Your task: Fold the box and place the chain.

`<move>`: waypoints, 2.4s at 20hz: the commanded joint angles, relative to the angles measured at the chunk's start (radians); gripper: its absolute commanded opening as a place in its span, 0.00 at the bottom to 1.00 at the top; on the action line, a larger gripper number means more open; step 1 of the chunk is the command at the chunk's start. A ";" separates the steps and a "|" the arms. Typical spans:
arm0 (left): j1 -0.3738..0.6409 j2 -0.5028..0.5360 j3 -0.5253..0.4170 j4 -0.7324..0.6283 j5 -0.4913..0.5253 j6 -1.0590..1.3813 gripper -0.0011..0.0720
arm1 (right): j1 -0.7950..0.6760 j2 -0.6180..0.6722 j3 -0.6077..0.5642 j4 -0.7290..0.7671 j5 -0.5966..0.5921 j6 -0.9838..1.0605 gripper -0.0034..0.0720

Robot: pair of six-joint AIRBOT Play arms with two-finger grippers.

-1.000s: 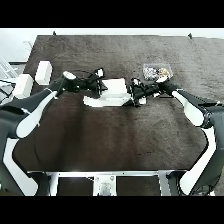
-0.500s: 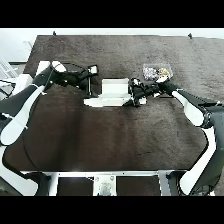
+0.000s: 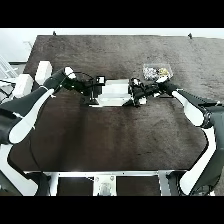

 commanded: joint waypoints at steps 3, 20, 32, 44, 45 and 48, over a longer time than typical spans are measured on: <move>-0.003 -0.028 0.000 0.010 0.024 -0.041 0.98 | 0.000 0.000 0.000 0.000 0.000 0.000 0.68; -0.003 -0.032 0.000 -0.023 0.027 -0.092 0.48 | 0.000 0.000 0.000 0.000 0.000 0.000 0.68; -0.052 -0.033 0.000 -0.061 0.113 -0.092 0.34 | 0.000 0.000 0.000 0.000 0.000 0.000 0.68; -0.052 -0.033 -0.001 -0.130 0.106 -0.096 0.79 | 0.000 0.000 0.000 0.000 0.000 0.000 0.68; -0.052 -0.033 -0.006 -0.135 0.108 -0.095 0.79 | 0.000 0.000 0.000 0.000 0.000 0.000 0.68; -0.052 -0.033 -0.049 -0.179 0.120 -0.016 0.79 | 0.000 0.000 0.000 0.000 0.000 0.000 0.68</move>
